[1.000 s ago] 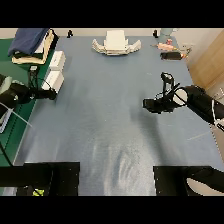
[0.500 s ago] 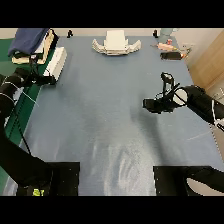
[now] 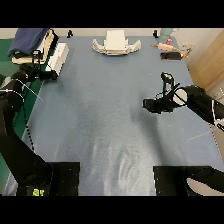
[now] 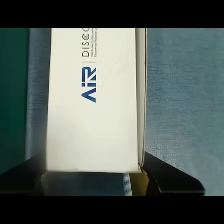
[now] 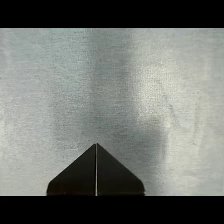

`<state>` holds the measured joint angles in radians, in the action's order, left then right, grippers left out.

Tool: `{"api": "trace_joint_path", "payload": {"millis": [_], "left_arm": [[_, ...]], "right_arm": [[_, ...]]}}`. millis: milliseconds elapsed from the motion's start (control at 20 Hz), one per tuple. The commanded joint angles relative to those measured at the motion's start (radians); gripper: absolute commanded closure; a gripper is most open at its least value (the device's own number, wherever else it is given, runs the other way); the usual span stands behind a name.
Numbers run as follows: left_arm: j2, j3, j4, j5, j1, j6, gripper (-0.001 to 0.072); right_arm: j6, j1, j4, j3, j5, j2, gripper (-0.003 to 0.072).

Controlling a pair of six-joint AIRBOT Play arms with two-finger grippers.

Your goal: Fold the box.

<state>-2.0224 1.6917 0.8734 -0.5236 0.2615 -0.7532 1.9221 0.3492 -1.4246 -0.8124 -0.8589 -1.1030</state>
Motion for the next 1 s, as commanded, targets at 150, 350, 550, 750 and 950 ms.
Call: {"api": "trace_joint_path", "payload": {"millis": [150,350,550,750,950], "left_arm": [[-0.010,0.011,0.002,0.014,0.001,-0.003,0.0243],[-0.009,0.011,0.003,0.004,0.002,-0.005,0.0009],[0.026,0.011,0.016,-0.119,0.021,-0.008,0.0009],[0.133,0.014,0.207,-0.353,0.067,-0.171,0.0009],[0.255,0.016,0.230,-0.624,0.094,-0.209,0.0012]], "right_arm": [[0.000,0.000,0.000,-0.001,0.000,-0.001,0.0681],[0.000,0.000,0.000,-0.001,0.000,-0.001,0.0681],[0.000,0.000,0.000,-0.001,0.000,-0.001,0.0681],[0.000,0.000,0.000,-0.001,0.000,-0.001,0.0681],[0.000,0.000,0.000,-0.001,0.000,-0.001,0.0681]]}}
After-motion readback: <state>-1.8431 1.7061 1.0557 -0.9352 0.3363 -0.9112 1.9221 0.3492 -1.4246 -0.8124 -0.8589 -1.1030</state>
